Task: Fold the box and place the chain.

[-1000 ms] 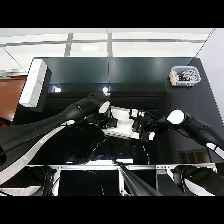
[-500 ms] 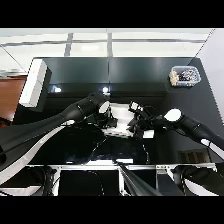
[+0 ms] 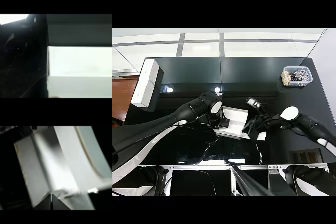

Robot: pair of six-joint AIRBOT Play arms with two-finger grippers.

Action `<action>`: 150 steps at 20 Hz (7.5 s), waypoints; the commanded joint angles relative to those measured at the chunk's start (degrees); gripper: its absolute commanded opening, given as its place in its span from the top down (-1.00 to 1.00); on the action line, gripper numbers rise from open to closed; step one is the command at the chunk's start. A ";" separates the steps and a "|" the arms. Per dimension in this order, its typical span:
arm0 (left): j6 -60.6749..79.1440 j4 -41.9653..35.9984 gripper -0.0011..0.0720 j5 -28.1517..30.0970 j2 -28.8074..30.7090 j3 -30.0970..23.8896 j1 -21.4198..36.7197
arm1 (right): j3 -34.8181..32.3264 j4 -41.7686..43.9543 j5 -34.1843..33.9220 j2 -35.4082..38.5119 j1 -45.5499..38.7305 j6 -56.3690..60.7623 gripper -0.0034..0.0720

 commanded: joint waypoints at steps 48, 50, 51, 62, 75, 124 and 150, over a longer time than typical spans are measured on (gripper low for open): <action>-1.44 -1.27 0.90 1.49 0.02 0.02 1.57 | -2.89 13.05 -1.49 -0.50 -6.19 31.19 -0.35; -1.44 -1.27 0.90 1.49 0.02 0.02 1.57 | -1.33 11.17 -1.77 -0.50 -4.79 34.27 -0.35; -1.44 -1.29 0.90 1.46 0.02 0.02 1.57 | -0.61 9.44 -2.01 -0.50 -4.15 36.17 -0.35; -1.44 -1.27 0.90 1.49 0.02 0.02 1.57 | 3.82 -4.74 -4.44 -0.50 2.19 51.08 -0.04; -1.42 -1.27 0.90 1.49 0.02 0.02 1.57 | 6.80 -12.50 -7.93 -2.27 7.13 61.70 -0.04; -1.42 -1.29 0.90 1.27 0.02 0.02 1.57 | 23.98 -45.20 6.93 -17.99 22.14 102.44 0.87; -1.40 -1.27 0.90 1.29 0.02 0.02 1.57 | 23.98 -41.88 6.51 -17.99 22.12 101.63 0.22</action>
